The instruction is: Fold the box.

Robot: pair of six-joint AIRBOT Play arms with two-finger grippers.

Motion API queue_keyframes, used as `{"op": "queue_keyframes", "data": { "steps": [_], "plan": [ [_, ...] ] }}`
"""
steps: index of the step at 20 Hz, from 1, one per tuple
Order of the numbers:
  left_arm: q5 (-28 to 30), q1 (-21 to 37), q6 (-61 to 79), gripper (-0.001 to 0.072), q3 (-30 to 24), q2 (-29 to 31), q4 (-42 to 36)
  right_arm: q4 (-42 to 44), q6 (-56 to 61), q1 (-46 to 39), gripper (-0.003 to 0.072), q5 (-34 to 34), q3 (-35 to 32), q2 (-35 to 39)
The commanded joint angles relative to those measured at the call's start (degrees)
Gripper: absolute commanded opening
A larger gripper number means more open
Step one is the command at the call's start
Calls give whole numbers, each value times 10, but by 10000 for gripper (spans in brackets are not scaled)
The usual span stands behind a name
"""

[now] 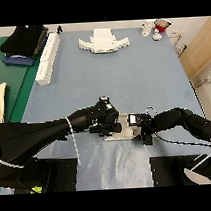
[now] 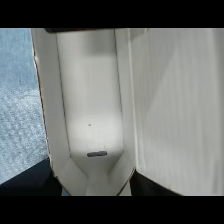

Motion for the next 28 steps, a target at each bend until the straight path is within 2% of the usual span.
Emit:
{"op": "queue_keyframes", "data": {
  "steps": [1, 2, 3, 4, 12, 13, 14, 15, 20, 21, 23, 28],
  "plan": [
    [3, 0, -2, 13, 0, 0, -2, 0, 0, 0, 491, 0, 0, 0],
    [3, 0, -2, 68, 1, 0, -4, 0, 0, 0, 491, 0, 0, 0],
    [3, 0, -2, 400, 0, 0, -5, 0, 0, 0, 491, 0, 0, 0],
    [3, 0, -3, 569, 1, 0, -6, 0, 0, 0, 491, 0, 0, 0],
    [25, 0, -2, 565, 0, 0, -8, 0, 0, 0, 491, 0, 0, 0],
    [24, 0, -3, 538, 0, 0, -8, 0, 0, 0, 491, 0, 0, 0],
    [23, 0, -3, 243, 0, 0, -7, 0, 0, 0, 491, 0, 0, 0],
    [24, 0, 0, 15, 0, 0, -7, 0, 0, 0, 491, 0, 0, 0],
    [29, 0, 0, 14, 0, 0, -5, 0, 0, 0, 491, 0, 0, 0],
    [29, 0, 1, 36, 0, 0, -5, 0, 0, 0, 491, 0, 0, 0],
    [29, 0, 2, 652, 0, 0, -6, 0, 0, 0, 491, 0, 0, 0],
    [10, -3, 40, 654, 12, 27, -21, 0, 0, 0, 491, 0, 0, 0]
  ]
}}
